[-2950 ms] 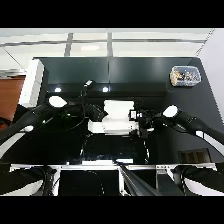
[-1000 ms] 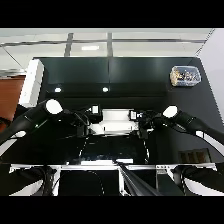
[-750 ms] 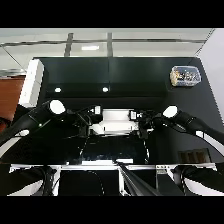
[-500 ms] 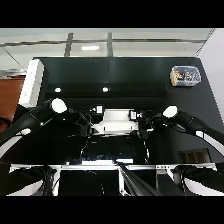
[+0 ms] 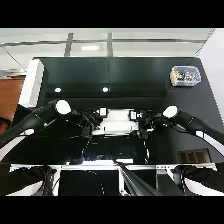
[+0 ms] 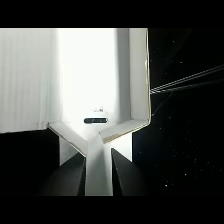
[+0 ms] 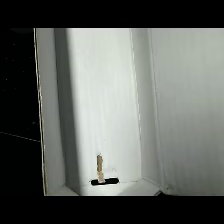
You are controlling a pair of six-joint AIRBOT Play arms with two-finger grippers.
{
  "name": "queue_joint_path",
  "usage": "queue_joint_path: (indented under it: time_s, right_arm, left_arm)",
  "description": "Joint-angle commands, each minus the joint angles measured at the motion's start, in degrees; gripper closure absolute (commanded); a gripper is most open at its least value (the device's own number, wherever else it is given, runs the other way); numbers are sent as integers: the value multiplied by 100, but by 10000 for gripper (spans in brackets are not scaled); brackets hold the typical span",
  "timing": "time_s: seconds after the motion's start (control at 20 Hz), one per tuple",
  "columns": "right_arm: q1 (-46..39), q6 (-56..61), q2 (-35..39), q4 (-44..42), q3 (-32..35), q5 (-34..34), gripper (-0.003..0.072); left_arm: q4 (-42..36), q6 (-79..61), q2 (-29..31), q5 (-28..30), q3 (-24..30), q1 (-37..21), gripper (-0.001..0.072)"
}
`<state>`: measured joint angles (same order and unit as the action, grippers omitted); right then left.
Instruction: Fold the box and place the chain.
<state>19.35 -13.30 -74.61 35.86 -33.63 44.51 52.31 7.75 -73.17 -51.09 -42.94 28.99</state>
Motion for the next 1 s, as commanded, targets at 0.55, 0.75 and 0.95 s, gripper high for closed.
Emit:
queue_joint_path:
  time_s: [0.55, 0.75, 0.95]
  right_arm:
    - [4, 2, 0, -2, 2, 7, 629]
    - [4, 2, 0, -2, 2, 7, 629]
    - [4, 2, 0, -2, 2, 7, 629]
  left_arm:
    - [-1596, 168, -404, 138, -4, 50, 508]
    - [-1425, 170, -435, 39, -4, 48, 661]
    - [-1381, 173, -435, 63, -4, 61, 307]
